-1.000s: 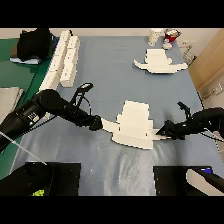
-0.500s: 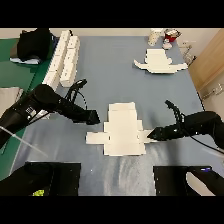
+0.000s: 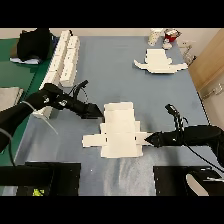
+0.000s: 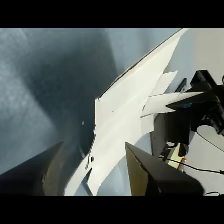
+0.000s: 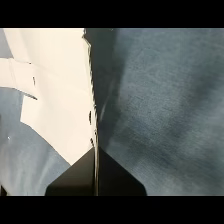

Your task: Fold the box.

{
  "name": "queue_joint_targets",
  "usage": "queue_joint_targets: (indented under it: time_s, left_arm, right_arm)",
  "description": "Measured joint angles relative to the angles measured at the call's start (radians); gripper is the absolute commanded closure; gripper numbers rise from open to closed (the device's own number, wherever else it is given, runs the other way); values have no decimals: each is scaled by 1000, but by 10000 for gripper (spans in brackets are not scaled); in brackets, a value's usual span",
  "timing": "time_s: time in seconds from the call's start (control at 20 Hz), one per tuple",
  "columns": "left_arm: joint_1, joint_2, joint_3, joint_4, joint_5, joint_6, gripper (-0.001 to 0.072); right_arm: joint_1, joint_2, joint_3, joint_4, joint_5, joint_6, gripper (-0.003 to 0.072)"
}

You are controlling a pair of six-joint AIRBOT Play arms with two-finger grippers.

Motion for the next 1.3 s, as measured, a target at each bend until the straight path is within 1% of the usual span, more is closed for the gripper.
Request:
queue_joint_targets:
  time_s: [0.1, 0.2, 0.4, 0.45, 0.5, 0.55, 0.8, 1.05, 1.1, 1.15, 1.25, 1.3]
  left_arm:
    - [-13, -100, 55, -48, -20, 77, 126]
    - [-35, -196, 124, -84, -60, 143, 127]
    - [-82, -324, 242, -109, -155, 216, 128]
    - [-91, -342, 262, -109, -176, 225, 226]
    - [-100, -357, 279, -108, -193, 233, 475]
    - [-105, -367, 291, -103, -206, 243, 538]
    - [-118, -390, 317, -80, -290, 294, 533]
    - [-122, -394, 322, -60, -330, 307, 542]
    - [-123, -394, 322, -60, -332, 308, 678]
    - [-124, -395, 322, -57, -332, 313, 694]
    - [-131, -395, 323, -57, -334, 328, 695]
    - [-136, -395, 323, -56, -333, 335, 694]
  right_arm:
    - [2, -12, -3, 0, 5, 3, 684]
    - [3, -30, -4, -1, 10, 7, 684]
    - [5, -67, -5, -3, 12, 7, 684]
    - [5, -74, -5, -3, 13, 7, 684]
    - [5, -80, -5, -4, 13, 7, 684]
    - [5, -83, -5, -5, 13, 7, 684]
    - [5, -92, -5, -6, 20, 6, 684]
    - [5, -93, -5, -6, 38, 6, 684]
    - [5, -93, -5, -6, 40, 6, 684]
    - [5, -93, -5, -6, 41, 6, 684]
    - [5, -93, -5, -6, 43, 6, 683]
    - [5, -93, -5, -6, 44, 6, 666]
